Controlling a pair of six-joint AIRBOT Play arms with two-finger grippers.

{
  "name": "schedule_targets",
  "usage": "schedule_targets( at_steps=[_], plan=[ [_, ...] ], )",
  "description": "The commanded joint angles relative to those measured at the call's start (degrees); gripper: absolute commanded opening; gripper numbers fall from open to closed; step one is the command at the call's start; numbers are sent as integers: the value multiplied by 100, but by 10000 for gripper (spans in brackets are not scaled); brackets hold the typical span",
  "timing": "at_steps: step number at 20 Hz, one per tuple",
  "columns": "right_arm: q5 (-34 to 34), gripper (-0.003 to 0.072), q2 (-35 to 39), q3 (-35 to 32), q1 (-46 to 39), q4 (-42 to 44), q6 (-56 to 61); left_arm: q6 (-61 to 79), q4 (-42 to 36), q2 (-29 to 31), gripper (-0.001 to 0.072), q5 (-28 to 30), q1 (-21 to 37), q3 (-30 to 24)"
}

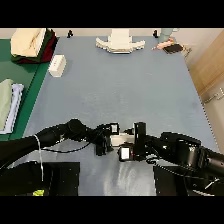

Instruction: Fold the box.

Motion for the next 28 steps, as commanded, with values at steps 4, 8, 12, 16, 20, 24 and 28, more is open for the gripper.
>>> schedule_targets(
  at_steps=[4, 8, 12, 16, 20, 24, 28],
  plan=[
    [-68, 397, -136, 13, -20, -118, 4, -9, -9, -4, 424, 0, 0, -2],
    [-74, 331, -374, 13, -44, -85, 22, -9, -9, -2, 424, -2, 0, -2],
    [-48, 273, -376, 9, -20, 107, 2, -9, -9, -2, 424, -2, 0, -2],
    [-52, 304, -367, 13, -20, 262, 2, -7, -9, -2, 424, -2, 0, -2],
    [-55, 304, -223, 15, -20, 271, 2, -9, -9, -2, 424, 0, 0, -2],
    [-50, 305, -120, 13, -22, 275, 4, -9, -9, -2, 424, 0, 0, -2],
    [-48, 304, -223, 13, -22, 308, 4, -9, -9, -4, 424, 0, 0, -2]
  ],
)
